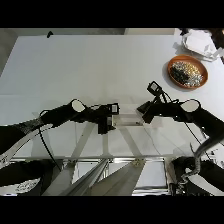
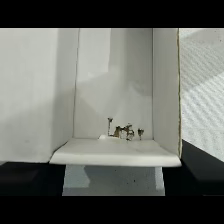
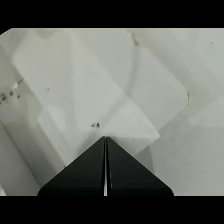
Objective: Fold the box and place the chain.
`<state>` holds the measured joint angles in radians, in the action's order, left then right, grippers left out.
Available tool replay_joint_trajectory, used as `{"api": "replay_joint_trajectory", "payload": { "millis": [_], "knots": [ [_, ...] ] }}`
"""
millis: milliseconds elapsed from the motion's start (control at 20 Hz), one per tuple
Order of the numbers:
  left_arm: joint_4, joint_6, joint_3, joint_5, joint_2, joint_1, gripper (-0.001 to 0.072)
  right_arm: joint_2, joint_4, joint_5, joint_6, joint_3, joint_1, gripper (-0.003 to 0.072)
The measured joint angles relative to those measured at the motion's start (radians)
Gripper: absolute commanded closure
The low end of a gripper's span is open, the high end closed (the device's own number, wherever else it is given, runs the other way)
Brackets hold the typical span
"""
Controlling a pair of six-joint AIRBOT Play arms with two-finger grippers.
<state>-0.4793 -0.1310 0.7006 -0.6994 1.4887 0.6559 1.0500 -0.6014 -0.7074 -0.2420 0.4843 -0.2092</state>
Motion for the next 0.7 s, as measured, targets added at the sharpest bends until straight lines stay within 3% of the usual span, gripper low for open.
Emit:
{"api": "replay_joint_trajectory", "payload": {
  "millis": [350,450,700],
  "knots": [
    [0.0,0.0,0.0,0.0,0.0,0.0,0.0364,-0.179,-0.546,-0.171,-0.106,0.012,0.0,0.0662],
    [0.0,0.0,0.0,0.0,0.0,0.0,0.0364,-0.192,-0.584,-0.2,-0.093,0.01,0.0,0.0358],
    [0.0,0.0,0.0,0.0,0.0,0.0,0.0364,-0.143,-0.494,-0.227,0.135,0.005,0.0,0.0358]
  ]
}}
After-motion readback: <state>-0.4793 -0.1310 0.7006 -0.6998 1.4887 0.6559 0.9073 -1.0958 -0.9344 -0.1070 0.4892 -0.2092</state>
